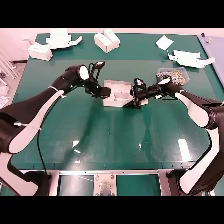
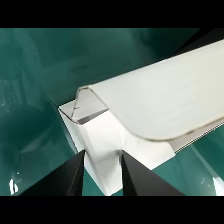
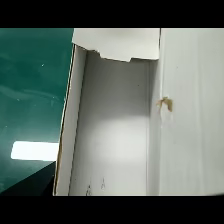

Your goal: Fold the box and place the chain.

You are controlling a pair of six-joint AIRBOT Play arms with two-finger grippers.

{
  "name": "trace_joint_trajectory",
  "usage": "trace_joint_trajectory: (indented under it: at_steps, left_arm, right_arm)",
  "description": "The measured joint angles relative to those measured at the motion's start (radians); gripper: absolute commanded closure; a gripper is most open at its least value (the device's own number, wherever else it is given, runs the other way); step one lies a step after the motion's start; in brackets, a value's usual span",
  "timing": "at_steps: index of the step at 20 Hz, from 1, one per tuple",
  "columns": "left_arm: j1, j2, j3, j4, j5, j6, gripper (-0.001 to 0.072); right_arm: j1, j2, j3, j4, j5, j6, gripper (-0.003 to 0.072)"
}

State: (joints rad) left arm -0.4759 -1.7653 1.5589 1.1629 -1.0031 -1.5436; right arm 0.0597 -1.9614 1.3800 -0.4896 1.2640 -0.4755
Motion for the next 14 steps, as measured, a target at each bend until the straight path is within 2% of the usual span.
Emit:
trace_joint_trajectory:
  at_steps: [9,14]
  left_arm:
    - [-0.018,-0.023,-0.004,0.029,-0.026,-0.084,0.0440]
    - [-0.048,-0.031,-0.001,0.059,-0.003,-0.137,0.0440]
  right_arm:
    - [0.003,0.000,0.000,0.001,0.006,0.000,0.0125]
    - [0.000,0.000,0.000,0.000,0.001,-0.001,0.0125]
